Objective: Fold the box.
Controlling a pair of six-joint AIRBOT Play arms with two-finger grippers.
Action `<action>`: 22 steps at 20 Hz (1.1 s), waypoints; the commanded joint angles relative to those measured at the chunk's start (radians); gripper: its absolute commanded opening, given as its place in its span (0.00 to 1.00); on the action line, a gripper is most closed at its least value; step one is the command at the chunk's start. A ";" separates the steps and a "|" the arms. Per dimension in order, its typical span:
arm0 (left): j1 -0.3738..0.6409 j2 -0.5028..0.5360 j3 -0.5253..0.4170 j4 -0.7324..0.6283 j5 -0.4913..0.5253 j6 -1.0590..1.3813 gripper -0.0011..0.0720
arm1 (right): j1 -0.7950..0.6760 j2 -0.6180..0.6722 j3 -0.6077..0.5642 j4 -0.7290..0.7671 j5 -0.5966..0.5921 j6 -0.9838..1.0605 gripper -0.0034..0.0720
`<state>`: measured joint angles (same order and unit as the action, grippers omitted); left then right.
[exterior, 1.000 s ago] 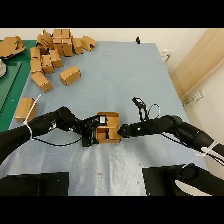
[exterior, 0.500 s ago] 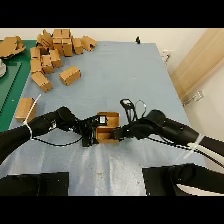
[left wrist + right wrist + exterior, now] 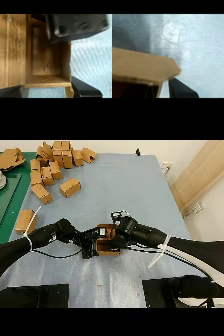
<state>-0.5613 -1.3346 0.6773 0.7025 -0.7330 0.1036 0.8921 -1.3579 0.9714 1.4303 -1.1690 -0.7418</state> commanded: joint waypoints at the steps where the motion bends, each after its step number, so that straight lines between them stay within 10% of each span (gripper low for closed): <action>1: 0.000 0.001 0.000 0.000 0.000 0.000 0.31 | 0.007 -0.044 0.028 -0.029 -0.061 0.072 0.38; 5: 0.000 0.000 0.000 0.000 0.000 0.000 0.31 | 0.008 -0.045 0.028 0.015 -0.001 0.071 0.05; 8: 0.000 0.001 0.000 0.000 0.000 0.000 0.31 | 0.012 -0.045 0.028 0.044 0.036 0.071 0.06; 11: 0.000 0.000 0.000 0.000 0.000 0.000 0.31 | 0.018 -0.043 0.054 0.053 0.025 0.068 0.58; 22: 0.000 0.000 0.000 0.000 0.000 0.000 0.31 | 0.014 0.117 0.138 -0.100 -0.338 0.089 0.59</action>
<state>-0.5613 -1.3346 0.6773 0.7025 -0.7330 0.1040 0.9089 -1.2938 1.1027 1.4059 -1.3823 -0.6621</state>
